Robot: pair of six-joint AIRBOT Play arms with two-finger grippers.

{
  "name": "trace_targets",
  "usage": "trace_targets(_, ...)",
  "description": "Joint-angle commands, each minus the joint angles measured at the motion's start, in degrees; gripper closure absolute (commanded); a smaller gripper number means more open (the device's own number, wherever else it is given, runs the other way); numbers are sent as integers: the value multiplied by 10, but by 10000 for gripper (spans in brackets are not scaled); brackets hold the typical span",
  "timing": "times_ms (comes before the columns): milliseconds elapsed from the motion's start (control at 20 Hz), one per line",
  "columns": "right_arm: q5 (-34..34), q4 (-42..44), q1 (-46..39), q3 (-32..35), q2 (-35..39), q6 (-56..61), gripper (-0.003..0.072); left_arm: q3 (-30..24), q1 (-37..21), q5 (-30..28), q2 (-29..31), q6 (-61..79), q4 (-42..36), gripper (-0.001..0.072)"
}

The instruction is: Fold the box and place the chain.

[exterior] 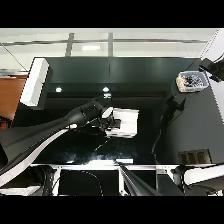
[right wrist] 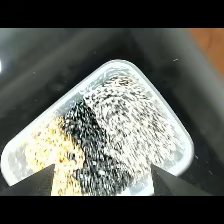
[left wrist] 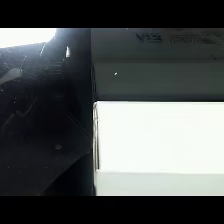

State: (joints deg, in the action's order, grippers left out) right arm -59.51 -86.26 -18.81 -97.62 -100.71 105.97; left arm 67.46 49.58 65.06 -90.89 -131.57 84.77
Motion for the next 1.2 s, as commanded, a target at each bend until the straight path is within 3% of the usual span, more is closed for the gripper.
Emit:
trace_targets(0, -97, 29, -11, -147, -120, 0, -34, 0, 0, 2, 0, 0, 0, 685)
trace_targets(150, -108, 11, -15, -174, -155, 43, -34, 0, 0, 2, 0, 0, 0, 685)
trace_targets(250, -112, -7, -19, -174, -164, 68, 71, 0, 0, 2, 0, 0, 0, 685)
trace_targets(650, -109, -11, -21, -174, -191, 70, 71, 0, 0, 2, 0, 0, 0, 685)
trace_targets(700, -110, -7, -21, -174, -193, 70, 145, 0, 0, 2, 0, 0, 0, 685)
trace_targets(750, -112, -5, -21, -174, -194, 70, 270, 0, 0, 2, 0, 0, 0, 685)
trace_targets(850, -127, -3, -21, -183, -192, 47, 679, 0, 0, 2, 0, 0, 0, 685)
trace_targets(1150, -146, -12, -22, -191, -99, -69, 681, 0, 0, 2, 0, 0, 0, 685)
